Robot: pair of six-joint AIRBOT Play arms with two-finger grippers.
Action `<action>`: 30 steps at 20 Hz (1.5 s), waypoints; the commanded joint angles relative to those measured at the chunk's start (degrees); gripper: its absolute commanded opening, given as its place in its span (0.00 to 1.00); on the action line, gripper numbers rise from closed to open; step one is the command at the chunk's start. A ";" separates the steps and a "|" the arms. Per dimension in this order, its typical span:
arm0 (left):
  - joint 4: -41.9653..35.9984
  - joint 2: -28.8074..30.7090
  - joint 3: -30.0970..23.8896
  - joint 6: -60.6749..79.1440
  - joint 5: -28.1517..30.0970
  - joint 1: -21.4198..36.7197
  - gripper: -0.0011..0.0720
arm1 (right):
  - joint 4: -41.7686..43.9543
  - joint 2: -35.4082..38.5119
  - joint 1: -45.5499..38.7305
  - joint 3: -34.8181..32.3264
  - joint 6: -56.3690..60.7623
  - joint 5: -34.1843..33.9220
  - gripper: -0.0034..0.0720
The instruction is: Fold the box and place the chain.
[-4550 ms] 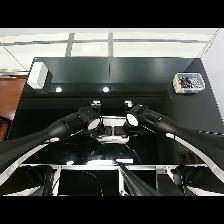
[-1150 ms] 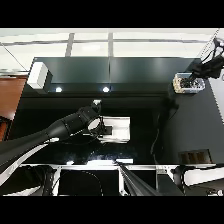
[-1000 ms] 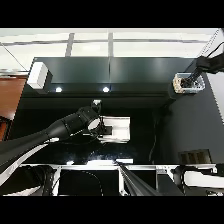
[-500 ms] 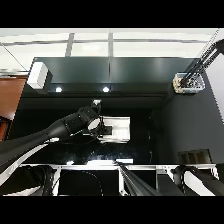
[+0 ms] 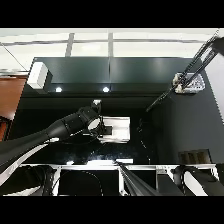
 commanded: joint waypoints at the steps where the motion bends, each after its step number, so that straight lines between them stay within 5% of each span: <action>1: 0.00 0.00 -0.02 0.02 0.00 0.04 0.05 | 1.88 1.14 4.85 -1.46 -2.58 7.34 0.05; 11: 0.00 0.00 -0.02 0.02 0.02 0.04 0.05 | 9.68 1.36 14.40 -6.80 -4.11 12.55 0.05; 22: 0.00 0.00 -0.02 0.02 0.02 0.04 0.05 | 30.45 1.36 15.72 -6.80 -5.92 5.18 0.05; 30: 0.00 0.00 -0.02 0.02 0.00 0.04 0.05 | 28.76 1.14 15.74 -6.82 -6.19 4.04 0.05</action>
